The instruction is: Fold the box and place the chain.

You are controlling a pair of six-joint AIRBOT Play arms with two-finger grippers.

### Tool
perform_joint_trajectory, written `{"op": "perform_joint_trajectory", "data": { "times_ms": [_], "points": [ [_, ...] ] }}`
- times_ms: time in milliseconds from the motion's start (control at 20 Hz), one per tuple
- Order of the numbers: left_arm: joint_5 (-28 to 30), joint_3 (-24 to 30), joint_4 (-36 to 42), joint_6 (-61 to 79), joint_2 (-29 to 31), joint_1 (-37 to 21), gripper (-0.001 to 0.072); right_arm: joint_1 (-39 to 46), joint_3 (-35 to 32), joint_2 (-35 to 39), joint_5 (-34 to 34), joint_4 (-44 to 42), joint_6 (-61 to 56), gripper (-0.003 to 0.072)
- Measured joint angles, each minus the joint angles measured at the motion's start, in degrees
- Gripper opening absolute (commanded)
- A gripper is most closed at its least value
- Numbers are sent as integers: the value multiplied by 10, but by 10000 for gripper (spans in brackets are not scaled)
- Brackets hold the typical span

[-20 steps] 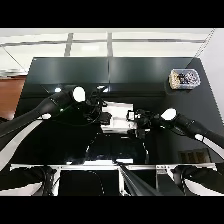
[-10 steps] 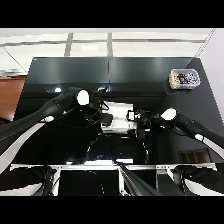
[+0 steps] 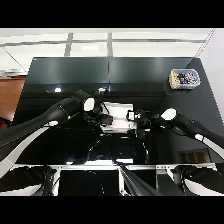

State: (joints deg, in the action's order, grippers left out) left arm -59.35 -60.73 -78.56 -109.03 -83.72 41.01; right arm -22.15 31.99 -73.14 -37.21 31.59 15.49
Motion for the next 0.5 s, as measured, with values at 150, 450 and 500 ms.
{"op": "perform_joint_trajectory", "data": {
  "times_ms": [150, 450, 500],
  "points": [
    [-25, -10, -22, -22, -16, 2, 384, 0, 0, 0, 0, 0, 0, 83],
    [-60, -47, -37, -56, -55, 11, 383, 0, 0, 0, 0, 0, 0, 83],
    [-61, -52, -37, -64, -59, 13, 384, 0, 0, 0, 0, 0, 0, 83]
  ]
}}
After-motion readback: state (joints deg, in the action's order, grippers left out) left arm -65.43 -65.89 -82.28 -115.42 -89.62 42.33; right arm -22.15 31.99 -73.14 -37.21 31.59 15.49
